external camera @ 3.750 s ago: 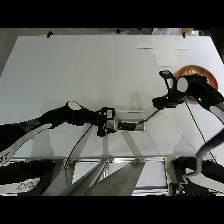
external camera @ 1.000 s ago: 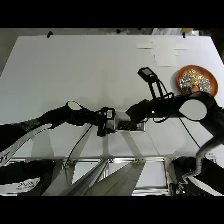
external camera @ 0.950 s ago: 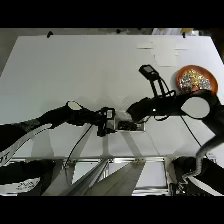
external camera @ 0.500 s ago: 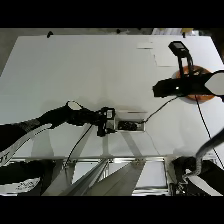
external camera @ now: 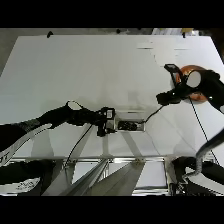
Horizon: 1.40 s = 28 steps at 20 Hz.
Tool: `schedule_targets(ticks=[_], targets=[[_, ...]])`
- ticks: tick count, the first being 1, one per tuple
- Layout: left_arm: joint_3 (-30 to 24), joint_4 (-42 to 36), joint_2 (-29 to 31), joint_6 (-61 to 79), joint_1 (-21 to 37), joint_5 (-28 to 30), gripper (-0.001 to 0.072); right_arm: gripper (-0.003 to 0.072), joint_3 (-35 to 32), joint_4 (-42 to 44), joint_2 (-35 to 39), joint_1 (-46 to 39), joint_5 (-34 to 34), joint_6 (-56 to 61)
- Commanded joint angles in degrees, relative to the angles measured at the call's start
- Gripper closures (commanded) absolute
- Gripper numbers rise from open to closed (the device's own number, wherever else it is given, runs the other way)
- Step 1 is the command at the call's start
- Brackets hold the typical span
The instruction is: Fold the box and place the chain.
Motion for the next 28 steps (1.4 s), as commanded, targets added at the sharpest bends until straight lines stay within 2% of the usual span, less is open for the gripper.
schedule_targets(ticks=[1,4,9,10,12,13,14,18,21,25,28], targets=[[0.1,0.0,0.0,0.0,0.0,0.0,0.0497,0.0383,-3.7,-0.7,-3.8,-0.3,-3.4,0.1],[0.1,0.0,0.0,0.0,0.0,0.0,0.0497,0.0384,-5.4,-0.7,-4.5,-0.3,-6.6,0.1],[0.1,0.0,0.0,0.0,0.0,0.0,0.0497,0.0398,-5.5,-0.7,-7.4,-0.2,-7.1,0.3],[0.1,0.0,0.0,0.0,0.0,0.0,0.0497,0.0451,-5.6,-0.7,-7.5,-0.2,-7.1,0.2],[0.1,0.0,0.0,0.0,0.0,0.0,0.0497,0.0624,-5.6,-0.7,-7.5,-0.2,-6.8,0.2],[0.1,0.0,0.0,0.0,0.0,0.0,0.0497,0.0671,-5.6,-0.7,-7.3,-0.2,-6.5,-0.2],[0.1,0.0,0.0,0.0,0.0,0.0,0.0497,0.0671,-5.6,-0.7,-6.6,-0.2,-6.4,-0.3],[0.1,0.0,0.0,0.0,0.0,0.0,0.0497,0.0671,-5.6,-0.7,-0.3,-0.2,-5.7,-0.2],[0.1,0.0,0.0,0.0,0.0,0.0,0.0497,0.0671,-5.6,0.7,7.0,-0.2,-1.2,-0.3],[0.1,0.0,0.0,0.0,0.0,0.0,0.0497,0.0671,-5.7,10.4,16.9,0.6,6.8,-4.9],[0.1,0.0,0.0,0.0,0.0,-0.3,0.0497,0.0671,-5.7,16.9,23.5,5.5,8.8,-5.8]])
